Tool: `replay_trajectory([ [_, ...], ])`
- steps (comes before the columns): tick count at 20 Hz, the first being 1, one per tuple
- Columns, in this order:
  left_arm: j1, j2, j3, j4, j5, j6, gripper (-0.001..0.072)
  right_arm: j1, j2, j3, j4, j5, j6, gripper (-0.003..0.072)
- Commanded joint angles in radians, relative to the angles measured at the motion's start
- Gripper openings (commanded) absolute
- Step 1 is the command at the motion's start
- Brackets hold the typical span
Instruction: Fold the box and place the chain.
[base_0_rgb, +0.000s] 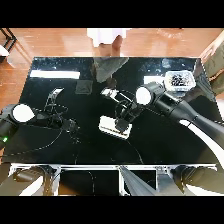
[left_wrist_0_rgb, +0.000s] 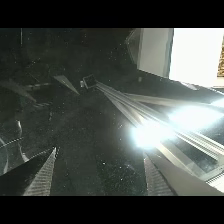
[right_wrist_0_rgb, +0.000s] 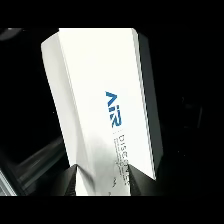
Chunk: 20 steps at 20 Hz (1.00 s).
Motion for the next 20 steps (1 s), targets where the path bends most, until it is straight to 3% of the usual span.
replay_trajectory([
  [1,0.001,0.000,0.000,0.000,-0.001,0.000,0.0643,0.002,0.003,0.001,0.002,0.013,0.034,0.0300],
  [5,0.000,0.000,0.000,0.000,-0.002,0.000,0.0643,0.030,0.003,0.001,-0.005,0.013,0.038,0.0293],
  [6,0.000,0.000,0.000,0.000,-0.002,0.000,0.0643,0.037,0.003,0.001,-0.013,0.011,0.039,0.0227],
  [14,0.000,0.000,0.000,0.000,-0.004,0.000,0.0643,0.055,0.014,0.001,-0.077,0.005,0.064,0.0229],
  [15,0.000,0.000,0.000,0.000,-0.004,0.000,0.0644,0.055,0.019,0.001,-0.078,0.005,0.064,0.0234],
  [17,0.000,0.000,0.000,0.000,-0.003,0.000,0.0643,0.055,0.022,0.001,-0.079,0.007,0.068,0.0384],
  [20,0.000,0.000,0.000,0.000,-0.004,0.000,0.0643,0.056,0.021,0.001,-0.096,0.006,0.068,0.0385],
])
